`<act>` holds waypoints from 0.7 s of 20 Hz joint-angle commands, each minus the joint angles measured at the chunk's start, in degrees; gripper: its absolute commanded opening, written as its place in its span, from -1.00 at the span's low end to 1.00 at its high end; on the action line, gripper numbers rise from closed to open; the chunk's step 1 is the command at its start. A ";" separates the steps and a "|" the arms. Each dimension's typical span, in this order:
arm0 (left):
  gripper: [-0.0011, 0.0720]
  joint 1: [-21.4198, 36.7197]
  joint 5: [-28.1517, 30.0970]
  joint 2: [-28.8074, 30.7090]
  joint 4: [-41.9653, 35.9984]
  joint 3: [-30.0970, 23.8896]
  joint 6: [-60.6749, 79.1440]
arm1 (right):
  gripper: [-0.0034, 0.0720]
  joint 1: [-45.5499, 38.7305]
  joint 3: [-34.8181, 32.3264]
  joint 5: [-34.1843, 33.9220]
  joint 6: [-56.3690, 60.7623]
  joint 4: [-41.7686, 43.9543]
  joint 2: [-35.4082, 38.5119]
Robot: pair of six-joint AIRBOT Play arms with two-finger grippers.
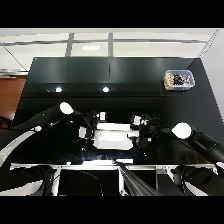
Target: Fold the box and place the chain.
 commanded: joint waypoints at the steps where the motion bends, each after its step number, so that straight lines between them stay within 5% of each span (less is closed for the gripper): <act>1: -0.90 0.00 0.04 -0.04 -0.13 -0.02 -0.07 | 0.86 -0.07 0.04 2.80 0.39 -0.44 -1.55; 7: -0.90 0.00 0.07 -0.04 -0.11 -0.02 -0.13 | 0.86 -2.54 0.07 6.12 4.94 -14.86 -2.05; 14: -0.90 0.00 0.09 -0.04 -0.13 -0.02 -0.13 | 0.86 -0.13 -2.01 13.05 4.83 -5.88 -2.12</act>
